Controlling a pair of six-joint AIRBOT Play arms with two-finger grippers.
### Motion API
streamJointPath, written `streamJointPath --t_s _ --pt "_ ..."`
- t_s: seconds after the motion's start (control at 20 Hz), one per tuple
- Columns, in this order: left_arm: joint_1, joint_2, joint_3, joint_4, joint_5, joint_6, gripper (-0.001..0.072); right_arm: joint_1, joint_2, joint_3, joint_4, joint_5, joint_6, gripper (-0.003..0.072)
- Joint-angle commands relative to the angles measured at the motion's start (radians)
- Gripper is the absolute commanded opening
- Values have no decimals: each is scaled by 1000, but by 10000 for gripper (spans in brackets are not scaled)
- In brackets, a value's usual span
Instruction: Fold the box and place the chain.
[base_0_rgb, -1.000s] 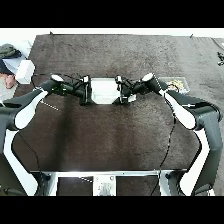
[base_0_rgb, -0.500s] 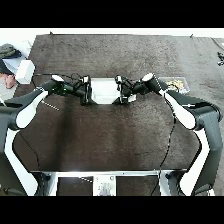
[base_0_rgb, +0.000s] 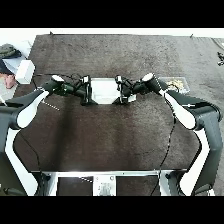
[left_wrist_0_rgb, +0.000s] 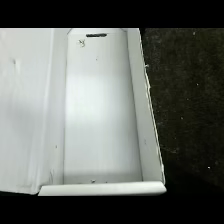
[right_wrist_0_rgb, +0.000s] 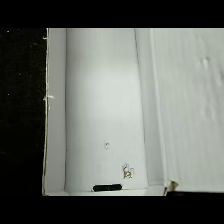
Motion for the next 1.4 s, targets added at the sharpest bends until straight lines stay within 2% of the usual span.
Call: streamJointPath --t_s 0.0,0.15,0.4,0.7,0.75,0.8,0.85,1.1,1.2,1.25,1.35 --pt "0 -2 1 -1 17 0 708 0 0 0 0 1 0 375" --pt "-2 -20 1 25 40 0 708 0 0 0 0 1 0 374" --pt "-2 -9 12 -27 -38 37 710 0 0 0 0 1 0 374" --pt "-2 -11 10 -23 -21 37 708 0 0 0 0 1 0 374" --pt "-2 -12 10 -23 -16 37 692 0 0 0 0 1 0 375" --pt "-2 -14 10 -15 -13 37 618 0 0 0 0 1 0 374" --pt "-2 -16 10 1 -12 36 607 0 0 0 0 1 0 375" --pt "-2 -16 10 14 -8 37 610 0 0 0 0 1 0 374" --pt "-2 -16 10 13 2 37 679 0 0 0 0 1 0 374" --pt "-2 -16 10 7 0 36 677 0 0 0 0 1 0 374" --pt "-2 -16 10 -3 -16 37 587 0 0 0 0 1 0 374"
